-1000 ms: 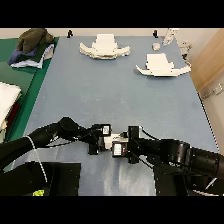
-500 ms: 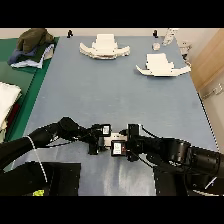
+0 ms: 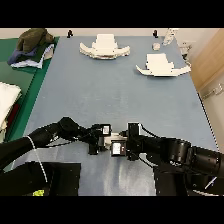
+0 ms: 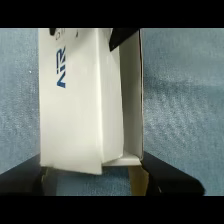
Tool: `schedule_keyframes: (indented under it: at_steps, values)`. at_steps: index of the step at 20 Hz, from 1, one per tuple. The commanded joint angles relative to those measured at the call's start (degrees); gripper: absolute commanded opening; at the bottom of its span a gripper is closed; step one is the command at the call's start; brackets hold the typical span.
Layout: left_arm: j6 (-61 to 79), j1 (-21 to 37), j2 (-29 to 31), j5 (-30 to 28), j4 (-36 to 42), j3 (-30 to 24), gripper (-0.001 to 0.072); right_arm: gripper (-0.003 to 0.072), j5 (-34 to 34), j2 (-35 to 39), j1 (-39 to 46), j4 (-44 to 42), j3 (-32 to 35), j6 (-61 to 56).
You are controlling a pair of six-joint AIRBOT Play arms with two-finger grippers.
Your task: Fold the box.
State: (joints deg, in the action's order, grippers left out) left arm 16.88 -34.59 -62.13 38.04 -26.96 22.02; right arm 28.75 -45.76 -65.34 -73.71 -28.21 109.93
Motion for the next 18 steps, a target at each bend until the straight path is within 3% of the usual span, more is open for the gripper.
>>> schedule_keyframes:
  at_steps: [1, 13, 15, 16, 17, 18]
  values:
    - [0.04, 0.02, 0.04, 0.0, -0.02, 0.07, 0.0511, 0.0281, 0.13, -0.04, -0.11, -3.3, 0.76, 0.02]
    - [0.04, 0.02, 0.04, 0.0, -0.02, 0.07, 0.0511, 0.027, -0.81, -1.86, -0.13, -6.27, 1.49, 0.02]
    - [0.04, 0.02, 0.04, 0.0, -0.04, 0.07, 0.0511, 0.0314, -0.85, -0.9, -0.13, -6.27, 1.49, 0.02]
    - [0.04, 0.02, 0.04, -0.02, -0.02, 0.07, 0.0511, 0.0361, -0.87, -0.44, -0.13, -6.27, 1.49, 0.02]
    - [0.04, 0.02, 0.04, 0.0, -0.02, 0.07, 0.0511, 0.0457, -0.83, -0.11, -0.13, -6.25, 1.49, 0.04]
    - [0.04, 0.02, 0.04, 0.02, -0.04, 0.07, 0.0511, 0.0472, -0.76, 0.11, -0.13, -6.27, 1.49, 0.02]
